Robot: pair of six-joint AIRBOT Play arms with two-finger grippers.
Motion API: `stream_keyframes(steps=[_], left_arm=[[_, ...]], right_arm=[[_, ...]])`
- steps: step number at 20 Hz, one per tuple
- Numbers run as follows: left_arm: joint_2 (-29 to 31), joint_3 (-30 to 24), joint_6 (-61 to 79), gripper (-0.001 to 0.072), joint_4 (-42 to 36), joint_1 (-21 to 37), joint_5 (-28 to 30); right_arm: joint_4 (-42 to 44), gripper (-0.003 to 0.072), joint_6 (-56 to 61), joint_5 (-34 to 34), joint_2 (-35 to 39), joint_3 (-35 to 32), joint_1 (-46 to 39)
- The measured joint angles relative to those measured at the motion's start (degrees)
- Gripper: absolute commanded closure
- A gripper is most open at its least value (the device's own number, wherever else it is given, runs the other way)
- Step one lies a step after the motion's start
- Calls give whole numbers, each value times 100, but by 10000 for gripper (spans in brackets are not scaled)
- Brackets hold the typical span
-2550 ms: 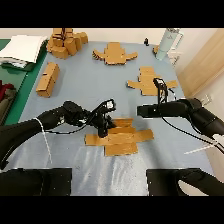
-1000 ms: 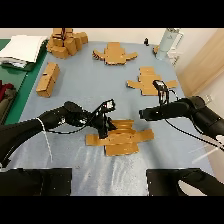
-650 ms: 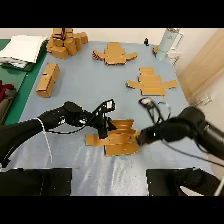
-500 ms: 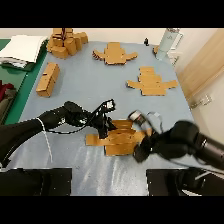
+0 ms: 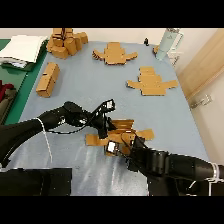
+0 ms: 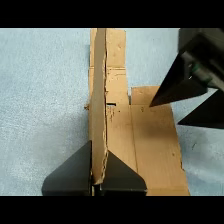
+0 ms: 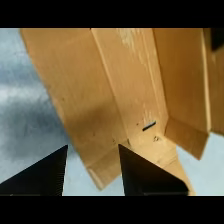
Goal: Fold the box.
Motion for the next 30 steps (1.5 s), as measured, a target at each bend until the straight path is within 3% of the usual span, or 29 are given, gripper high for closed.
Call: stream_keyframes(steps=[5,9,15,16,17,23,30], left_arm=[[0,0,0,698,0,0,0],[0,0,0,697,-2,0,0],[0,0,0,698,-2,0,0],[0,0,0,697,-2,0,-4],[0,0,0,698,-2,0,0],[0,0,0,698,-2,0,0],[0,2,0,697,-2,0,2]], right_arm=[[-804,211,92,326,-256,0,59],[-1394,211,492,387,55,33,70],[-1250,206,988,417,437,44,79],[-1213,135,1027,411,450,44,76],[-1174,-34,1069,400,457,44,63],[-931,-34,798,369,479,-7,-157],[-461,-34,-721,592,1104,-334,-1038]])
